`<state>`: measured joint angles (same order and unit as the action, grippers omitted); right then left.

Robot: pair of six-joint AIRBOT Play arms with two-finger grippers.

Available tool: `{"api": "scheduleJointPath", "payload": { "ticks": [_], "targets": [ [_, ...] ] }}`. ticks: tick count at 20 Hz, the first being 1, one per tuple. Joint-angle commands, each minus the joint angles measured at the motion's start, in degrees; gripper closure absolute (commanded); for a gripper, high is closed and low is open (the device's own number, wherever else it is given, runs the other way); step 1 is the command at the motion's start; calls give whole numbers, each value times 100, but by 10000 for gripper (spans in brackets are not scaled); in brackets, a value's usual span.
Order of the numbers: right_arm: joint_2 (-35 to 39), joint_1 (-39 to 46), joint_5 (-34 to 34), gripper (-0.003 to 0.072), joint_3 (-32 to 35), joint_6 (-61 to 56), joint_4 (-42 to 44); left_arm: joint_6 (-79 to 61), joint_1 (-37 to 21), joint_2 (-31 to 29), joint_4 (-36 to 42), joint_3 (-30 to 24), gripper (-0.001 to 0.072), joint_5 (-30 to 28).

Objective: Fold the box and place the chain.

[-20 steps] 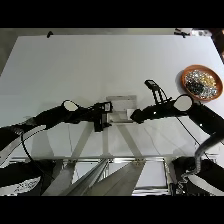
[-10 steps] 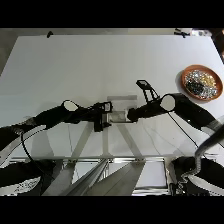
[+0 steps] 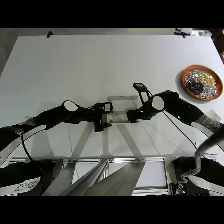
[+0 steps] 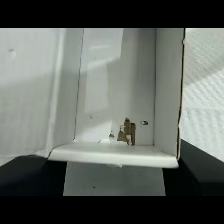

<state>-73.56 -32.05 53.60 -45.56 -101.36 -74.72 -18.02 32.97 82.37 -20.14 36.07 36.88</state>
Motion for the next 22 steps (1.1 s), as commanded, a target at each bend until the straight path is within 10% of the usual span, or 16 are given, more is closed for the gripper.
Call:
{"api": "scheduleJointPath", "payload": {
  "ticks": [1, 16, 22],
  "targets": [
    [-24, -70, 125, 230, -83, -678, -297, 2, -2, -2, -2, 0, 557, 0],
    [-566, -728, 46, 302, -448, -2533, -601, 2, -2, -2, -2, 0, 557, 0],
    [-568, -728, 212, 553, -721, -2616, -872, 2, -2, -2, -2, 0, 557, 0]
  ]
}}
